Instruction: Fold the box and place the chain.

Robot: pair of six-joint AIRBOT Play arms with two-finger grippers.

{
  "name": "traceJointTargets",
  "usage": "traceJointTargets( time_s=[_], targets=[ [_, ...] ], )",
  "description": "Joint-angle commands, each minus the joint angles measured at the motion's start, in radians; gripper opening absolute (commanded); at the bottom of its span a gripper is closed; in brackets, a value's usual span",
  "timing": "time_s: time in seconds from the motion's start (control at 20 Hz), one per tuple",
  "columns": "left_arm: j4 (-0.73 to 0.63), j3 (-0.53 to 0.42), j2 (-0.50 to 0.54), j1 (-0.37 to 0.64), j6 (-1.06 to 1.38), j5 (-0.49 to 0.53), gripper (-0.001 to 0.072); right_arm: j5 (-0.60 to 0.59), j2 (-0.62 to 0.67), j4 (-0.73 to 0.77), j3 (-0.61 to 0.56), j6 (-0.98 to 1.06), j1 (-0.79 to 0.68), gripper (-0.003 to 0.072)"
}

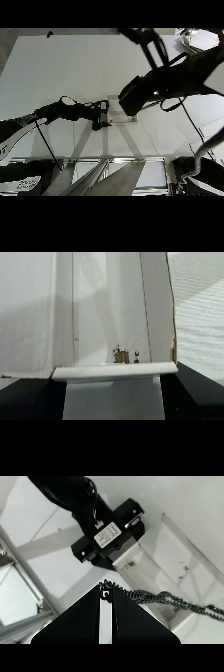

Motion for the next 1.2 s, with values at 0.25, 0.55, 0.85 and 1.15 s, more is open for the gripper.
traceJointTargets(
  time_s=[0.25,0.55,0.85,1.15],
  targets=[
    [0.000,0.000,0.001,0.000,0.000,0.000,0.0208,-0.229,-0.031,-0.002,-0.283,0.001,0.033,0.0015],
    [0.000,0.000,0.000,0.000,0.000,0.000,0.0208,-0.336,-0.187,-0.029,-0.371,0.011,0.033,0.0018],
    [0.000,0.000,0.001,0.000,0.000,0.000,0.0208,-0.349,-0.301,-0.039,-0.371,0.045,0.033,0.0123],
    [0.000,0.000,0.001,0.000,0.000,0.000,0.0208,-0.241,-0.185,-0.056,-0.342,0.047,-0.049,0.0230]
  ],
)
